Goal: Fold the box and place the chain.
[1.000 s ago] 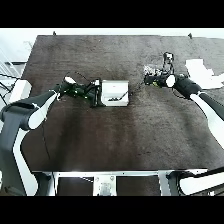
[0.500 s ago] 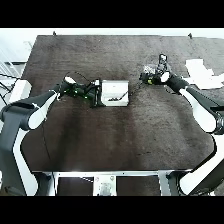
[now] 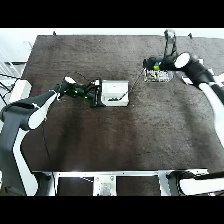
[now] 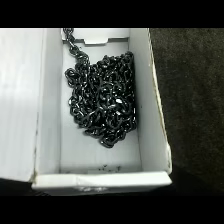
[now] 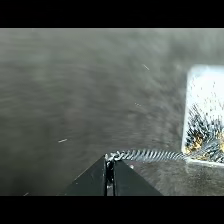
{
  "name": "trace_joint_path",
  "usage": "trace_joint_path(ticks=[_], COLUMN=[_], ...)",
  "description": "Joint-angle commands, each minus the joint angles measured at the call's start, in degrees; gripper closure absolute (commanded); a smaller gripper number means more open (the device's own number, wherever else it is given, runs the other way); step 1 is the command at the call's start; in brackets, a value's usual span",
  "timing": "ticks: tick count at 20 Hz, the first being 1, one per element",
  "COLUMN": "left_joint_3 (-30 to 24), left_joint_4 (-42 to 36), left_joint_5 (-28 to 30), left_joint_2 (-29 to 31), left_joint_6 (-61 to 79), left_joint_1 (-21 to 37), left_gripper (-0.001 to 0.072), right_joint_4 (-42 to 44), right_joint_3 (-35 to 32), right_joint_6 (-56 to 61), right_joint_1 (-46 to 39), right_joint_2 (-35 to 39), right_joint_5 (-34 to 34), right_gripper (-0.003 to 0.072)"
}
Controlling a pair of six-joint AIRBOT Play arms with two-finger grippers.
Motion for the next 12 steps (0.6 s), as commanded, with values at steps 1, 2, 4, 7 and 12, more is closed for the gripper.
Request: trace_joint_path(ticks=[1, 2, 4, 7, 12], left_joint_3=[0.0, 0.0, 0.0, 0.0, 0.0], left_joint_4=[0.0, 0.0, 0.0, 0.0, 0.0], left_joint_5=[0.0, 0.0, 0.0, 0.0, 0.0], left_joint_2=[0.0, 0.0, 0.0, 0.0, 0.0], left_joint_6=[0.0, 0.0, 0.0, 0.0, 0.0], left_joint_1=[0.0, 0.0, 0.0, 0.0, 0.0], left_gripper=[0.0088, 0.0088, 0.0088, 0.0088, 0.0088], right_joint_4=[-5.4, -6.6, -9.4, -12.1, -14.5], right_joint_3=[0.1, 0.1, 0.1, 0.0, -2.1], right_joint_6=[-1.5, -1.5, -1.2, 0.3, 4.4], right_joint_1=[3.9, 5.4, 8.7, 13.6, 19.3], right_joint_2=[13.2, 16.2, 21.5, 25.6, 25.9], right_joint_5=[8.1, 8.8, 9.8, 11.4, 12.5], right_gripper=[0.0672, 0.0672, 0.0672, 0.0672, 0.0672])
